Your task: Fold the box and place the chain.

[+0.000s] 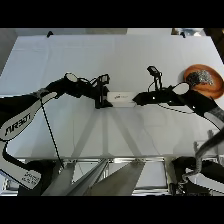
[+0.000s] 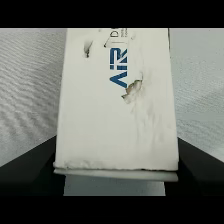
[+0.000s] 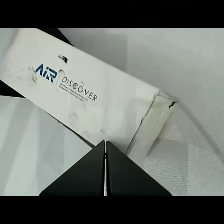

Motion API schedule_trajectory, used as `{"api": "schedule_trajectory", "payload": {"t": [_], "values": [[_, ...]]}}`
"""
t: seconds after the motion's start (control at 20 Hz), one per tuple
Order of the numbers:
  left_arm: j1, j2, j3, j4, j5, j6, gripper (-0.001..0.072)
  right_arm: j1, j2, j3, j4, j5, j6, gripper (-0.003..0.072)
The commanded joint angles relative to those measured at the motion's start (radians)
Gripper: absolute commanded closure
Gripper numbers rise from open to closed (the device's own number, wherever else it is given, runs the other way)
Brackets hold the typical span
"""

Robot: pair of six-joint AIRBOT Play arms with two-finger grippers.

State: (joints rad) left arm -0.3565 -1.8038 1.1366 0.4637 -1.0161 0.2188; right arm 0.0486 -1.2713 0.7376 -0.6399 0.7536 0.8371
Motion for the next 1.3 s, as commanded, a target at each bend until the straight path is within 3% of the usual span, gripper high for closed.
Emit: {"api": "schedule_trajectory", "payload": {"t": [0.0, 0.25, 0.55, 0.65, 1.1, 1.15, 1.2, 1.25], "values": [[0.000, 0.000, 0.000, 0.001, 0.002, 0.005, 0.0451, 0.000, 0.114, 0.014, 0.045, -0.035, 0.000, 0.0676], [0.000, 0.000, 0.000, 0.001, 0.002, 0.004, 0.0451, -0.001, 0.313, 0.039, -0.048, -0.045, 0.003, 0.0676], [0.000, 0.000, 0.000, 0.001, 0.002, 0.005, 0.0451, -0.001, 0.462, 0.039, -0.596, -0.007, 0.381, 0.0676], [0.000, 0.000, 0.000, 0.001, 0.002, 0.005, 0.0451, -0.001, 0.471, 0.039, -0.697, 0.039, 0.422, 0.0675], [-0.003, 0.000, 0.000, 0.000, -0.016, 0.005, 0.0456, -0.001, 0.471, 0.039, -0.699, 0.064, 0.419, 0.0674], [-0.007, 0.000, 0.000, 0.000, -0.017, 0.005, 0.0507, -0.001, 0.471, 0.039, -0.699, 0.064, 0.419, 0.0674], [-0.006, 0.000, 0.000, 0.001, -0.026, 0.005, 0.0675, -0.001, 0.471, 0.039, -0.699, 0.064, 0.419, 0.0674], [-0.006, 0.000, 0.000, -0.001, -0.041, 0.005, 0.0698, -0.001, 0.471, 0.039, -0.699, 0.064, 0.419, 0.0674]]}}
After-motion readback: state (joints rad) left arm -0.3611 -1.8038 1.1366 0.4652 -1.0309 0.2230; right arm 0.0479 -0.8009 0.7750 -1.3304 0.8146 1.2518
